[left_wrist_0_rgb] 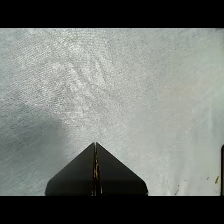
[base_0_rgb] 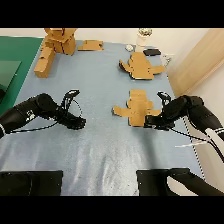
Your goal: Fold the box.
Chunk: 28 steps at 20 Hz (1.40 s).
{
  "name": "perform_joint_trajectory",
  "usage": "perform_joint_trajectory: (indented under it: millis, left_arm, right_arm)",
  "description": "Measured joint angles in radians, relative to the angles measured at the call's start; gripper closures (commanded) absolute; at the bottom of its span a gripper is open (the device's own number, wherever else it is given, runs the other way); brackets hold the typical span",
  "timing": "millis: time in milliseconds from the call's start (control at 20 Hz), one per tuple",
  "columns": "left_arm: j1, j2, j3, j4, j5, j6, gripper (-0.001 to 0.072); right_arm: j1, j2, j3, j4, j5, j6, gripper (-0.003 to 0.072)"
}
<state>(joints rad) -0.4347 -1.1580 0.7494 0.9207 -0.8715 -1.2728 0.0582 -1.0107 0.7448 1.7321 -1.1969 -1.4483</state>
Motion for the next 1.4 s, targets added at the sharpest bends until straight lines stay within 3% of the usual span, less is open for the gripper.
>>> perform_joint_trajectory:
  millis: [400,750,950,1150,1250,1400]
  left_arm:
    - [0.000,0.000,0.000,0.000,0.000,0.000,0.0696]
    - [0.000,0.000,0.000,0.000,0.000,0.000,0.0696]
    - [0.000,0.000,0.000,-0.001,0.000,0.000,0.0696]
    - [0.000,0.000,0.000,-0.001,0.001,0.000,0.0696]
    - [0.000,0.000,0.000,-0.001,0.001,0.000,0.0696]
    - [0.000,0.000,0.000,-0.005,0.004,0.000,0.0696]
  right_arm:
    - [-0.034,-0.008,0.016,0.028,-0.010,0.049,0.0104]
    - [-0.395,-0.171,0.218,0.000,-0.036,-0.042,0.0103]
    - [-0.610,-0.359,0.323,0.180,-0.019,-0.268,0.0103]
    - [-0.692,-0.528,0.394,0.365,-0.018,-0.487,0.0109]
    - [-0.698,-0.573,0.410,0.420,-0.021,-0.573,0.0233]
    - [-0.684,-0.606,0.422,0.485,-0.048,-0.671,0.0242]
